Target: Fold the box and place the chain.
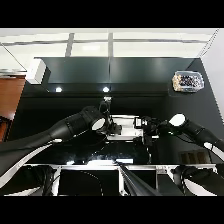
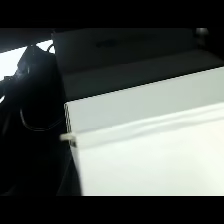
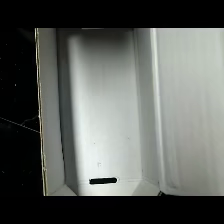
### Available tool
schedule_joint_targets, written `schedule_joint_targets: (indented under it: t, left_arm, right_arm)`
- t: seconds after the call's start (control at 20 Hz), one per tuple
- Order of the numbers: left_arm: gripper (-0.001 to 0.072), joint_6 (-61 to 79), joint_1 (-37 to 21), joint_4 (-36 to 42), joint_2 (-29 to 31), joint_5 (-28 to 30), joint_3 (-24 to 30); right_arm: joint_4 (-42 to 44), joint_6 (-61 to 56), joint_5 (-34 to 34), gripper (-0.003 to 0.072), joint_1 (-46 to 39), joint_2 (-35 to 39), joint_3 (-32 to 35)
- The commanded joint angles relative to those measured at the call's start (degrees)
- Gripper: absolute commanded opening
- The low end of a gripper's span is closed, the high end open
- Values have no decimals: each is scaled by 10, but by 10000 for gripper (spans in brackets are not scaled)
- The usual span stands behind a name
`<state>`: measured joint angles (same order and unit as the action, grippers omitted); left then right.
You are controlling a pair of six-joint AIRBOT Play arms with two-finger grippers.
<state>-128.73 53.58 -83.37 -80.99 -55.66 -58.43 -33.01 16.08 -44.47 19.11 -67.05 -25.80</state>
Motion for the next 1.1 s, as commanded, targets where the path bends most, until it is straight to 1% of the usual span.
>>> schedule_joint_targets:
  t: [0.0, 0.35, 0.55, 0.8, 1.05]
  left_arm:
    - [355, -30, 10, -34, -25, -40, -26]
    - [355, -69, 11, -41, -37, -54, -27]
    - [354, -99, 11, -61, -37, -81, -28]
    - [355, -135, 11, -61, -40, -59, -28]
    - [352, -159, 12, -62, -41, -66, -28]
  right_arm:
    - [0, 0, 0, 474, 0, 0, 0]
    - [0, 0, -1, 474, 0, 0, 0]
    - [0, 0, -1, 474, 0, 0, 0]
    - [0, 0, -1, 473, 0, 0, 0]
    - [0, 0, -1, 474, 0, 0, 0]
